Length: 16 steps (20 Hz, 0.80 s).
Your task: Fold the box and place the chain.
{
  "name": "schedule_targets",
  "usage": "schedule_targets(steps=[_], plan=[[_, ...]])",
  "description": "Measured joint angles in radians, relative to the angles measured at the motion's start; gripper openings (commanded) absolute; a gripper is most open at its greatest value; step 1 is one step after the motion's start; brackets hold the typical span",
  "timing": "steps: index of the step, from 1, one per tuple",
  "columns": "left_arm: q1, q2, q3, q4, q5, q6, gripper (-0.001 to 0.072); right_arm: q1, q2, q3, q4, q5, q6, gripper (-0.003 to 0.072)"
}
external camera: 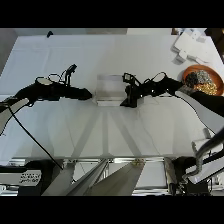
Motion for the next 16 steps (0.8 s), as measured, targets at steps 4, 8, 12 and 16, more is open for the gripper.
schedule_targets(steps=[4,8,12,16], plan=[[-0.002,0.000,0.000,-0.031,-0.005,0.018,0.0154,0.000,0.000,0.000,0.000,0.000,0.000,0.0556],[-0.001,0.000,0.000,-0.042,-0.019,0.034,0.0220,0.000,0.000,0.000,0.000,0.000,0.000,0.0556],[0.006,0.000,0.000,-0.047,-0.043,0.040,0.0217,0.000,0.000,0.000,0.000,0.000,0.000,0.0556],[0.032,0.002,0.000,-0.078,-0.082,0.041,0.0208,0.000,0.000,0.000,0.000,0.000,0.000,0.0556]])
